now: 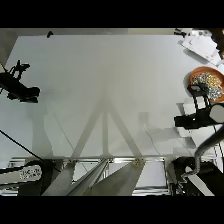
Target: Fold the box and place the chain.
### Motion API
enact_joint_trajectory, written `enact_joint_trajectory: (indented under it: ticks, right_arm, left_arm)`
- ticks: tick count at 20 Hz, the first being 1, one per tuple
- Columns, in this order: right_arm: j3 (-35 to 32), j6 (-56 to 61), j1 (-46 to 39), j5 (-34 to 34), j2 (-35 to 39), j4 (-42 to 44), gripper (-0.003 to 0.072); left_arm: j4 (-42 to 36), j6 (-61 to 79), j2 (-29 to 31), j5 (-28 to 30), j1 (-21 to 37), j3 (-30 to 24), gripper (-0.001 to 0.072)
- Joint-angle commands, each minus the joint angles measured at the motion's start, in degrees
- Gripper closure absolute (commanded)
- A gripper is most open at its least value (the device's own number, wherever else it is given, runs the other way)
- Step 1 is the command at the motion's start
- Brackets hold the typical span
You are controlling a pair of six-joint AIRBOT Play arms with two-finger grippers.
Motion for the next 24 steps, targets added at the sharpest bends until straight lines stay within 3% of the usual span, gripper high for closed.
enact_joint_trajectory:
  ticks: [1,4,6,7,8,9,11,13,16,21,24]
  right_arm:
    - [12.2,-6.1,-5.1,11.1,-9.3,-8.0,0.0672]
    - [21.5,-11.1,-19.5,12.0,-15.5,-9.0,0.0672]
    - [23.3,-12.4,-30.5,7.1,-17.1,-10.0,0.0658]
    - [23.3,-13.8,-35.9,3.1,-17.3,-9.8,0.0488]
    - [23.3,-15.1,-40.4,0.4,-17.7,-9.8,0.0194]
    - [23.3,-17.1,-44.9,-2.3,-18.5,-8.5,0.0098]
    - [23.3,-21.1,-52.2,-6.0,-21.7,-4.8,0.0097]
    - [23.5,-23.9,-57.3,-6.9,-26.4,-4.0,0.0046]
    - [26.7,-30.5,-62.1,-7.3,-34.0,-0.1,0.0046]
    - [35.8,-35.5,-62.8,-7.1,-43.0,2.3,0.0046]
    - [37.7,-40.9,-62.8,-2.4,-47.4,5.9,0.0064]
  left_arm:
    - [0.0,0.0,0.0,0.0,0.1,0.0,0.0698]
    - [0.0,0.0,0.0,0.0,0.1,0.0,0.0698]
    - [0.0,0.0,0.0,0.0,0.1,0.0,0.0698]
    - [0.0,0.0,0.0,0.0,0.1,0.0,0.0698]
    - [0.0,0.0,0.0,0.0,0.1,0.0,0.0698]
    - [0.0,0.0,0.0,0.0,0.1,0.0,0.0698]
    - [0.0,0.0,0.0,0.0,0.1,0.0,0.0698]
    - [0.0,0.0,0.0,0.0,0.1,0.0,0.0698]
    - [0.0,0.0,0.0,0.0,0.1,0.0,0.0698]
    - [0.0,0.0,0.0,0.0,0.1,0.0,0.0698]
    - [0.0,0.0,0.0,0.0,0.1,0.0,0.0698]
